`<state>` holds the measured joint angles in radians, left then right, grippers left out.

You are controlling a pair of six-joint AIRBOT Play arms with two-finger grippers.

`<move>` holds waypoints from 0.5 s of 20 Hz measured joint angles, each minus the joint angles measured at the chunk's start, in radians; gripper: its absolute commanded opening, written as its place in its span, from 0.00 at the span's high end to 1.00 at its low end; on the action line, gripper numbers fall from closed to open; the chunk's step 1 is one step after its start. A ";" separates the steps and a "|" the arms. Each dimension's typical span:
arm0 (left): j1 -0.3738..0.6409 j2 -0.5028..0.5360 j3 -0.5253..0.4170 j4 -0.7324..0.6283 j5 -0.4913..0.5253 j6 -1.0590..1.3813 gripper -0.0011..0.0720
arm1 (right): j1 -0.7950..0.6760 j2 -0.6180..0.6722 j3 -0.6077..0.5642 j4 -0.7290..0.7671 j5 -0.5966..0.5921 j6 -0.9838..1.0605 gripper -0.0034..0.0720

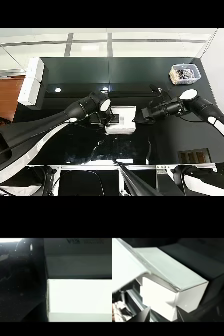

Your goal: Fold the box and place the chain.

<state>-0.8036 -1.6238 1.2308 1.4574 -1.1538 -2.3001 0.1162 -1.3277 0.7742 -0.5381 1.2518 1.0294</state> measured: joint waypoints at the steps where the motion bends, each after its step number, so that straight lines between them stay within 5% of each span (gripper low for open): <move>1: 0.000 0.000 0.000 0.000 0.000 0.000 0.95 | 0.015 0.000 0.014 -0.032 -0.001 0.028 0.49; 10: 0.000 0.000 0.000 0.000 0.002 0.000 0.95 | 0.164 0.000 0.060 -0.237 -0.089 0.237 0.50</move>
<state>-0.8036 -1.6238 1.2304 1.4574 -1.1522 -2.3001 0.2798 -1.3277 0.8341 -0.7750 1.1625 1.2659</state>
